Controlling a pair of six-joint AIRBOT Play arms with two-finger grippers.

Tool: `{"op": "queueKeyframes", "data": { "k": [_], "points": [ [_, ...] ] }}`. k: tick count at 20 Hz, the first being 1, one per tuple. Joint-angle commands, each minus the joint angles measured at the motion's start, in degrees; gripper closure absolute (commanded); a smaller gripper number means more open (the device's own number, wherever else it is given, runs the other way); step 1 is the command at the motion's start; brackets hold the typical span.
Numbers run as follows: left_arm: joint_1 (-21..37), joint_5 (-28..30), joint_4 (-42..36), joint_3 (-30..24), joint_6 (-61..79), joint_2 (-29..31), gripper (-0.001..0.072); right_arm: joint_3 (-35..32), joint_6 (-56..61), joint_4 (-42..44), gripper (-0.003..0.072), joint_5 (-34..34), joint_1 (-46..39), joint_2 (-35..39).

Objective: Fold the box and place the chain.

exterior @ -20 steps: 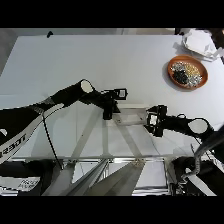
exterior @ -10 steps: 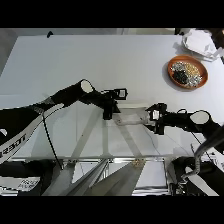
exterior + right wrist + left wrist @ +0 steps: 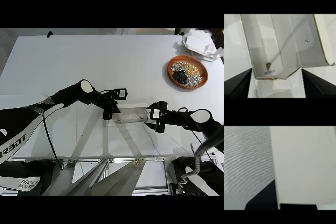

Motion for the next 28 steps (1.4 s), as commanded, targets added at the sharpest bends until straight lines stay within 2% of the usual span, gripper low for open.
{"op": "queueKeyframes", "data": {
  "k": [1, 8, 12, 21, 24, 28],
  "points": [
    [0.0, 0.0, 0.0, 0.0, 0.0, 0.0, 0.0698, 0.1, -0.1, 0.0, -0.0017, -1.6, 0.0, -0.1],
    [0.0, 0.0, 0.0, 0.0, 0.0, 0.0, 0.0698, 0.2, -4.1, 3.3, -0.0014, -0.9, 0.0, -3.7],
    [0.0, 0.0, 0.0, 0.0, 0.0, 0.0, 0.0698, 0.5, -7.3, 5.1, -0.0013, 2.7, -0.1, -6.2],
    [0.0, 0.0, 0.0, 0.0, 0.0, 0.0, 0.0698, 0.5, -8.2, 6.1, -0.0011, 3.3, 0.0, -10.9],
    [0.0, 0.0, 0.0, 0.0, 0.0, 0.0, 0.0698, 1.9, -9.3, 6.3, 0.0029, 4.5, 0.0, -12.4],
    [0.0, 0.0, 0.0, 0.0, 0.0, 0.0, 0.0698, 5.9, -9.6, 6.2, 0.0032, 8.1, 0.0, -17.8]
  ]
}}
